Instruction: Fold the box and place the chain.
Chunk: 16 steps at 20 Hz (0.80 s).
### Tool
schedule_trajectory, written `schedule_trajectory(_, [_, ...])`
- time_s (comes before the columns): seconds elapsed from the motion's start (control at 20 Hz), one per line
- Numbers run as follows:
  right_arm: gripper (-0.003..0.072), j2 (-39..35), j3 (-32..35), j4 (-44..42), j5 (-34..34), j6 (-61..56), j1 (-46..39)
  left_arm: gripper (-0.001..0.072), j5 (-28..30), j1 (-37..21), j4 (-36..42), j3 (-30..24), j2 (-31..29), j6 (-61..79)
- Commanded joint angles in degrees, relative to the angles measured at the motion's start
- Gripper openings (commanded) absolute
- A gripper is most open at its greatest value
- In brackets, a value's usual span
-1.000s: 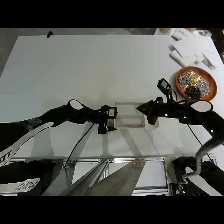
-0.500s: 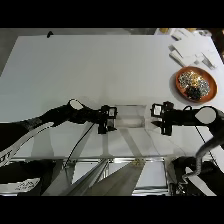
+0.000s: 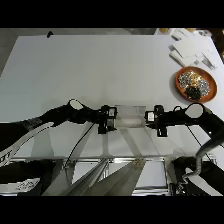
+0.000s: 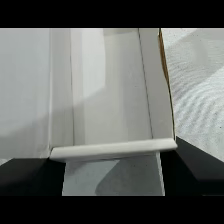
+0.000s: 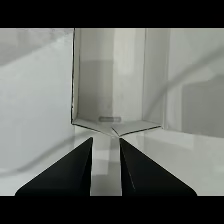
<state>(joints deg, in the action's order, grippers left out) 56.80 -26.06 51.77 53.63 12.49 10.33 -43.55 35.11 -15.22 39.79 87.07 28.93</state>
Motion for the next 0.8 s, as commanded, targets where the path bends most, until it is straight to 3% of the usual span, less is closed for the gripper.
schedule_trajectory(0.0, [0.0169, 2.25, 0.02, -3.89, -1.51, 1.62, 0.09, 0.0009, 0.02, 0.0, -0.02, -0.04, 0.0, 0.02])
schedule_trajectory(0.15, [0.0095, 3.74, 0.07, -8.09, -1.73, 2.84, 0.09, 0.0009, 0.02, 0.0, -0.02, -0.04, 0.0, 0.02])
schedule_trajectory(0.4, [0.0107, 5.42, 1.38, -13.9, -2.45, 6.08, 0.09, 0.0009, 0.02, 0.0, -0.02, -0.04, 0.0, 0.0])
schedule_trajectory(0.45, [0.0137, 5.49, 1.84, -15.39, -2.51, 7.37, 0.09, 0.0009, 0.0, 0.0, -0.02, -0.04, 0.0, 0.0])
schedule_trajectory(0.6, [0.0395, 5.95, 2.54, -17.57, -3.54, 8.39, 0.09, 0.0009, 0.02, 0.0, 0.0, -0.04, 0.0, 0.02])
schedule_trajectory(0.75, [0.0419, 5.51, 2.54, -16.83, -3.65, 5.64, 0.07, 0.0009, 0.0, 0.0, -0.02, -0.04, 0.0, 0.02])
